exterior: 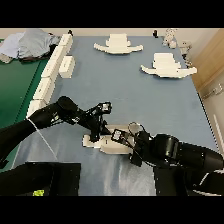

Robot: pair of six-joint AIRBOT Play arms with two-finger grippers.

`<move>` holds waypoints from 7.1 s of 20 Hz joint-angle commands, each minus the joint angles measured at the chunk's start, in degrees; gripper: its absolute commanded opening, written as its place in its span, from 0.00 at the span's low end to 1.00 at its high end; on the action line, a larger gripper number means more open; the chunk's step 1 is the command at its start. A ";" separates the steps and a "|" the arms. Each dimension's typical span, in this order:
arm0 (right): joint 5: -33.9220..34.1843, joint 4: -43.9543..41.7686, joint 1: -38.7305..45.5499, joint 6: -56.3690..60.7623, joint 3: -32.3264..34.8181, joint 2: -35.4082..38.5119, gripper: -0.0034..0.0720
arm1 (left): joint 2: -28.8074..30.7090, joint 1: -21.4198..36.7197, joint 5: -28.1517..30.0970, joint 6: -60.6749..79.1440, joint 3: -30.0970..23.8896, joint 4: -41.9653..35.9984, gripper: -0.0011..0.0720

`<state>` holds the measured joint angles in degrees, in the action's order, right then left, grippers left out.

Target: Fold the box.

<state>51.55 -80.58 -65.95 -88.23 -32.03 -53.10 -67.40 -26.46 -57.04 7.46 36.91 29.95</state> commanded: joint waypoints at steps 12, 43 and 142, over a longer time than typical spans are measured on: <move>7.13 9.68 -0.04 25.66 -3.13 3.15 0.93 | 0.04 0.02 0.00 0.02 -0.02 0.02 0.04; -0.26 -46.84 37.57 -79.58 7.17 -1.31 0.98 | 0.04 0.02 -0.02 0.02 -0.02 0.00 0.04; -3.04 -48.65 38.69 -83.87 7.34 -7.54 0.69 | 29.90 -3.67 1.05 -60.50 -0.44 20.96 0.03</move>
<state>48.53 -129.21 -27.20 -172.11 -24.71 -60.62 -44.27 -28.36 -55.88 -53.95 40.18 43.22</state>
